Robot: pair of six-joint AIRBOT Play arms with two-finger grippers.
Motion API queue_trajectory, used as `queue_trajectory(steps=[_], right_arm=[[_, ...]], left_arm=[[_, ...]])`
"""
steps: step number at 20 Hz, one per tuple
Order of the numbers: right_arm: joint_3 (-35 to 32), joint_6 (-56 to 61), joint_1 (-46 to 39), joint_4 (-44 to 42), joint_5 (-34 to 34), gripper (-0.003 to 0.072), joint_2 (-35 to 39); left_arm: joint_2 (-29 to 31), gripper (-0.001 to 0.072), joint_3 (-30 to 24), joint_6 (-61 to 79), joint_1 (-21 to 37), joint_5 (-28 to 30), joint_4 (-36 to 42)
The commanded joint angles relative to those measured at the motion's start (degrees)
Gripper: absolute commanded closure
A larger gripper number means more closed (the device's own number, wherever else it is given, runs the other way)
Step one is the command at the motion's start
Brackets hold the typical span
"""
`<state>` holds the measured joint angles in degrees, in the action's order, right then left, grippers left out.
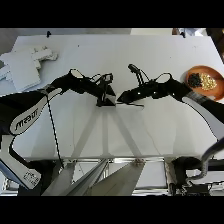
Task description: Fold the box and place the chain.
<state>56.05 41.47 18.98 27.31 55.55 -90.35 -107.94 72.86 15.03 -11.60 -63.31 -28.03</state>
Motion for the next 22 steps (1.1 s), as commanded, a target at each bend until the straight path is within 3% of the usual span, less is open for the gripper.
queue_trajectory(steps=[1, 7, 12, 16, 22], right_arm=[[0.00, -0.02, 0.15, -0.81, 0.24, 0.0680, 2.10], [0.00, -3.13, -3.54, -0.76, 1.42, 0.0680, 10.21], [-0.50, -4.50, -10.82, 1.29, 9.57, 0.0680, 12.24], [-6.69, -6.62, -15.58, 0.52, 9.66, 0.0680, 12.24], [-15.82, -12.46, -16.24, -5.07, 5.25, 0.0681, 12.11]], left_arm=[[0.02, 0.0143, 0.04, 0.00, -0.04, 0.09, 0.15], [0.02, 0.0143, 0.04, 0.00, -0.04, 0.09, 0.15], [0.02, 0.0143, 0.04, 0.00, -0.04, 0.09, 0.15], [0.02, 0.0143, 0.04, -0.02, -0.04, 0.09, 0.15], [0.02, 0.0143, 0.04, 0.00, -0.04, 0.09, 0.15]])
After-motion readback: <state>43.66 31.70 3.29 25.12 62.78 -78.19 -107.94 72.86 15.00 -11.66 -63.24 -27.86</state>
